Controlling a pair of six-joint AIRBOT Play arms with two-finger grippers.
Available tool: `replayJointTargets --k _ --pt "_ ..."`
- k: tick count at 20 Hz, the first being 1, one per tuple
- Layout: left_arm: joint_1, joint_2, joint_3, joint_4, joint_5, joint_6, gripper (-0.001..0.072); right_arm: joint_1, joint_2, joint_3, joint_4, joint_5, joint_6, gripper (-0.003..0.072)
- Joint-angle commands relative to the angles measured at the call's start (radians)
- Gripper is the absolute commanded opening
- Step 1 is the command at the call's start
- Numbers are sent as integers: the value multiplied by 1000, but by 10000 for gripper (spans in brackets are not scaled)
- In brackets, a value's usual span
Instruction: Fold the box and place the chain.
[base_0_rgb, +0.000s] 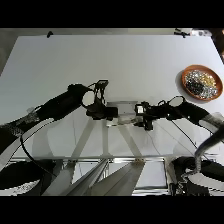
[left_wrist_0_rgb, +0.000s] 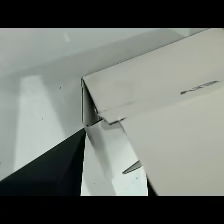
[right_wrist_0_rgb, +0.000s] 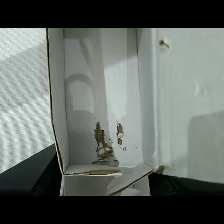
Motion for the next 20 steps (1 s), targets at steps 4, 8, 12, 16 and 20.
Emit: replayJointTargets --k 4,8,12,16,20 --pt "-11 -17 85 88 -154 -314 392 0 0 0 1 0 0 400" --pt "-23 -32 85 88 -144 -399 325 0 0 0 0 0 0 400" --pt "-45 -60 85 77 -141 -404 312 0 0 0 0 0 0 400" --pt "-57 -94 85 63 -136 -403 350 0 0 0 0 0 0 400" --pt "-72 -126 85 63 -114 -402 349 0 0 0 0 0 0 400"
